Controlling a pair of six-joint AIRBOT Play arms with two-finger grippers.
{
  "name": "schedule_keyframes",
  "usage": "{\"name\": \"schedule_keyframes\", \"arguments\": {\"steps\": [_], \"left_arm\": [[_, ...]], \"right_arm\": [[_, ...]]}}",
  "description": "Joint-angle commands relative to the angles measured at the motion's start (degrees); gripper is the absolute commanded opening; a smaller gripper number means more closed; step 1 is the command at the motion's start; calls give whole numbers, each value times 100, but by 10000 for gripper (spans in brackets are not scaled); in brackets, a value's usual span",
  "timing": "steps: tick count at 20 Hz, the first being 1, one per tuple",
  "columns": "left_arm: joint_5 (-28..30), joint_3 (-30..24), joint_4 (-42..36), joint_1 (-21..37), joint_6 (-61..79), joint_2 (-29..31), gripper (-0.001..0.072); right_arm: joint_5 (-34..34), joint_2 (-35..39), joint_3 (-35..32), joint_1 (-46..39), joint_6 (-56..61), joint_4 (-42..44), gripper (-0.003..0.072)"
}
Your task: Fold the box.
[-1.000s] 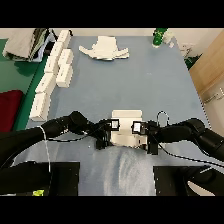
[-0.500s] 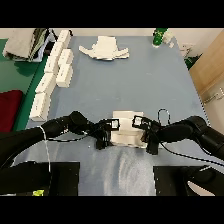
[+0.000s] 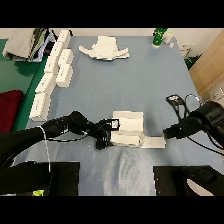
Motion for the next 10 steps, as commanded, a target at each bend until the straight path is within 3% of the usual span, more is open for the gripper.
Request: {"name": "schedule_keyframes", "arguments": {"steps": [1, 4, 7, 10], "left_arm": [[2, 2, 4, 2, 4, 0, 520], [2, 2, 4, 2, 7, 0, 520], [0, 2, 4, 2, 7, 0, 520], [2, 2, 4, 2, 7, 0, 520]], "right_arm": [[149, -221, 9, -1060, 533, 422, 1], [367, -715, -160, -2212, -442, 1672, -1], [586, -1014, -446, -3209, -1827, 3477, -1], [684, -1058, -621, -3639, -2752, 3967, -1]]}}
